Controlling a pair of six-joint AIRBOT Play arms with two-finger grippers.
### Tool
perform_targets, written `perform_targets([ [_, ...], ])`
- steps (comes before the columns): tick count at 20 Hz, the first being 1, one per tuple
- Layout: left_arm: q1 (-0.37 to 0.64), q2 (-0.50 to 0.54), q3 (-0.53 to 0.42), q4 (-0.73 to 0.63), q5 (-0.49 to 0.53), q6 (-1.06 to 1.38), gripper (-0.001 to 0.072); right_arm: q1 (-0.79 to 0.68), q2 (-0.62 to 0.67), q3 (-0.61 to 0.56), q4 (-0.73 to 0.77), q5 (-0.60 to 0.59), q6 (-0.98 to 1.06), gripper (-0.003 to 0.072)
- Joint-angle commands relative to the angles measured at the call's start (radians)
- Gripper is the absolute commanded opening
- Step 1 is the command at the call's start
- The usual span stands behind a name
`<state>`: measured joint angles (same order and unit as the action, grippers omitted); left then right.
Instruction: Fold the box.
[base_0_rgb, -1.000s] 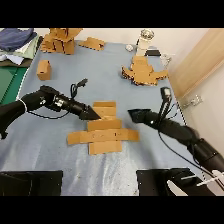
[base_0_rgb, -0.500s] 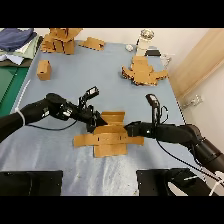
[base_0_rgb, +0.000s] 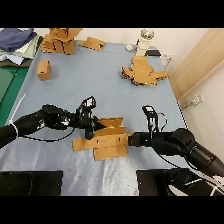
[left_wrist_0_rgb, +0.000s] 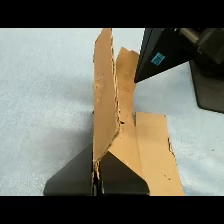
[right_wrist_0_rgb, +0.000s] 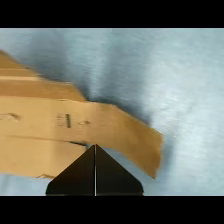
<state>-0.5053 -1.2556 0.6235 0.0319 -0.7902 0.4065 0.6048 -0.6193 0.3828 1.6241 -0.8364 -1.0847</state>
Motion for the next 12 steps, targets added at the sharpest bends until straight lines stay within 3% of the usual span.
perform_targets([
  [1,0.0,0.004,-0.009,-0.01,0.003,0.028,0.0013,0.014,-0.016,-0.062,-0.154,0.048,0.185,0.0001],
  [8,0.0,0.003,-0.009,-0.01,-0.027,0.032,0.0013,0.014,-0.117,-0.064,-0.177,0.157,0.206,0.0],
  [12,0.0,0.003,-0.01,-0.009,-0.032,0.031,0.0013,0.014,-0.089,-0.046,-0.177,0.157,0.205,0.0001],
])
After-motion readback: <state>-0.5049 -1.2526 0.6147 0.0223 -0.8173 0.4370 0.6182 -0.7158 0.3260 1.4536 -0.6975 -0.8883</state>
